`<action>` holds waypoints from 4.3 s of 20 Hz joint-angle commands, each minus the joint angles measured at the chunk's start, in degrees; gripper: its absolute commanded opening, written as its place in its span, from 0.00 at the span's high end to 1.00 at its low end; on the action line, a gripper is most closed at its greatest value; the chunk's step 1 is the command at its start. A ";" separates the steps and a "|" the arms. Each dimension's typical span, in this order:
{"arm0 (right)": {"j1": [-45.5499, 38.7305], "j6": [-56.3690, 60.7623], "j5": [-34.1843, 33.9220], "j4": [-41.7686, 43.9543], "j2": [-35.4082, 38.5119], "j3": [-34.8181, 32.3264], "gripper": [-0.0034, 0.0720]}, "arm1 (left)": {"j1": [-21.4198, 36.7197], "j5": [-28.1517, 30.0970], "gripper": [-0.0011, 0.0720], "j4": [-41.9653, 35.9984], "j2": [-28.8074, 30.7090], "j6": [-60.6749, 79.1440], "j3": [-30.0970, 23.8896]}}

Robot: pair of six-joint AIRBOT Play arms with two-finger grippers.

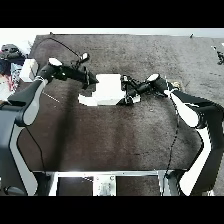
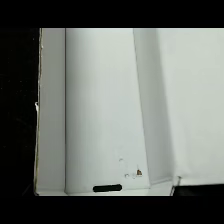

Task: Fold the box and place the chain.

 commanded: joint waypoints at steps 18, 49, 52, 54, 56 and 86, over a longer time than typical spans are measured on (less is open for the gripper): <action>0.00 0.02 0.02 0.02 -0.04 0.04 0.15 | -3.39 -3.82 0.01 21.86 7.28 4.15 -11.67; 0.00 0.02 0.00 0.02 -0.04 0.04 0.15 | -6.08 0.57 0.66 22.93 6.97 -2.84 -13.33; 0.00 0.02 0.00 0.02 -0.04 0.04 0.15 | -6.08 0.61 0.66 22.91 6.97 -2.84 -13.33; 0.02 0.04 0.00 0.02 -0.04 0.04 0.15 | -6.08 0.17 0.76 22.49 6.97 -1.14 -13.33; 0.00 0.04 0.00 0.02 -0.04 0.04 0.15 | -6.08 0.15 0.77 19.45 6.97 1.68 -13.33; 0.00 0.04 0.00 0.02 -0.04 0.04 0.15 | -4.57 1.20 0.55 9.75 5.03 1.57 -13.29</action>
